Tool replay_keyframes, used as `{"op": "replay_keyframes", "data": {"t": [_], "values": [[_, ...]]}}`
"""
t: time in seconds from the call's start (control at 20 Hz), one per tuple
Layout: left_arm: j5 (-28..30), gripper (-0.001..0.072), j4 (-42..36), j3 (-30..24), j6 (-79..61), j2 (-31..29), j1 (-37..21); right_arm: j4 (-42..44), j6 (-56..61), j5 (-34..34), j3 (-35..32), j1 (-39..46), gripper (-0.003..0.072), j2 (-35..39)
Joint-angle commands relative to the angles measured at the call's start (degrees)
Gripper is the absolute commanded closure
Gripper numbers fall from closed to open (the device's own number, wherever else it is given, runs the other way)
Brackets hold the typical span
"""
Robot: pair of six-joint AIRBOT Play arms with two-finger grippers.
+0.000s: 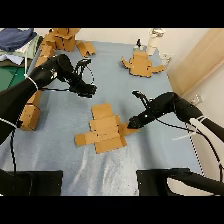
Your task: Fold the box.
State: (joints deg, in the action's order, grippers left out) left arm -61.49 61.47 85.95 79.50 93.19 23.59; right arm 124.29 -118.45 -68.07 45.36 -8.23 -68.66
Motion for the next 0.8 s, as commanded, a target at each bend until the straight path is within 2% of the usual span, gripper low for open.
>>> {"op": "replay_keyframes", "data": {"t": [0.0,0.3,0.5,0.55,0.6,0.7,0.75], "values": [[0.1,0.07,0.0,0.1,0.0,0.0,0.0,-0.2,5.7,2.0,-3.6,-2.1,0.0683,4.5],[1.0,0.07,-2.9,0.1,0.0,0.0,0.0,-0.2,10.1,5.6,-14.0,-2.1,0.0683,11.4],[1.3,0.07,-4.0,0.0,0.0,0.0,0.0,-1.0,10.0,5.8,-14.4,-2.1,0.0671,11.7],[1.4,0.07,-4.0,0.1,0.0,0.0,0.0,-0.7,10.0,5.8,-14.4,-2.1,0.056,11.5],[1.4,0.07,-4.0,0.1,0.0,0.0,0.0,-0.3,10.0,5.7,-14.4,-2.1,0.0498,11.5],[1.2,0.07,-4.0,0.1,0.0,0.0,0.0,0.6,10.0,5.7,-14.4,-2.1,0.0503,11.5],[0.9,0.0699,-4.1,0.1,0.0,0.0,0.0,1.2,10.0,5.5,-14.4,-2.2,0.0534,11.5]]}}
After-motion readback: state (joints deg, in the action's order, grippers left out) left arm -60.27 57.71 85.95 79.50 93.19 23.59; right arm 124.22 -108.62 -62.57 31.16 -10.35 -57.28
